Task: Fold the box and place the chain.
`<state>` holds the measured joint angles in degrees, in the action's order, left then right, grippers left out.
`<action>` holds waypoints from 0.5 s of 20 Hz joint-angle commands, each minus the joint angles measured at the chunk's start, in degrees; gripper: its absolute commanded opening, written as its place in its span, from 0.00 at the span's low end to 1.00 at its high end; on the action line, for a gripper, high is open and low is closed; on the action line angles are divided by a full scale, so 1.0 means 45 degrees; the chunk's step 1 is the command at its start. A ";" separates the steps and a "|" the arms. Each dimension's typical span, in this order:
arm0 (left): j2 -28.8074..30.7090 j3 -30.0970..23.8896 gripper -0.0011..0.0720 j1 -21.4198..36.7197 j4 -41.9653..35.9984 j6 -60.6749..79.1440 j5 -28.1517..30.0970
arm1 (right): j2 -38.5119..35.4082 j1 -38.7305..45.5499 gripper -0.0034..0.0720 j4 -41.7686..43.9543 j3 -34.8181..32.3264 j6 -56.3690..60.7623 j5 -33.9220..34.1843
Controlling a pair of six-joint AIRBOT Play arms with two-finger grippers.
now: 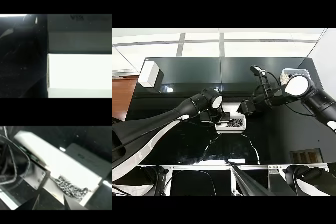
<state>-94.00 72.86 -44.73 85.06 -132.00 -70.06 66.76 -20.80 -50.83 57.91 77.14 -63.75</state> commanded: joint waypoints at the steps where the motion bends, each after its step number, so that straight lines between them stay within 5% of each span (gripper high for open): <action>1: -0.0010 -0.0005 0.05 0.0000 -0.0053 0.0005 0.0102 | -0.0495 0.1331 0.53 -0.1287 0.0180 -0.0024 -0.1273; 6: 0.0000 0.0058 0.05 -0.0068 -0.0010 -0.0204 0.0374 | -0.1603 0.4469 0.53 -0.1574 0.0175 -0.0772 -0.3264; 9: 0.0034 0.0573 0.06 -0.0073 -0.0204 -0.0704 0.0379 | -0.1627 0.4886 0.53 -0.1530 0.0160 -0.1166 -0.2914; 10: 0.0087 0.0763 0.22 -0.0053 -0.0194 -0.0724 0.0325 | -0.1627 0.4881 0.53 -0.1404 0.0160 -0.1171 -0.2623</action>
<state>-93.89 74.59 -44.99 84.53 -133.91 -68.58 60.07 -1.19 -57.41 58.59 73.38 -75.92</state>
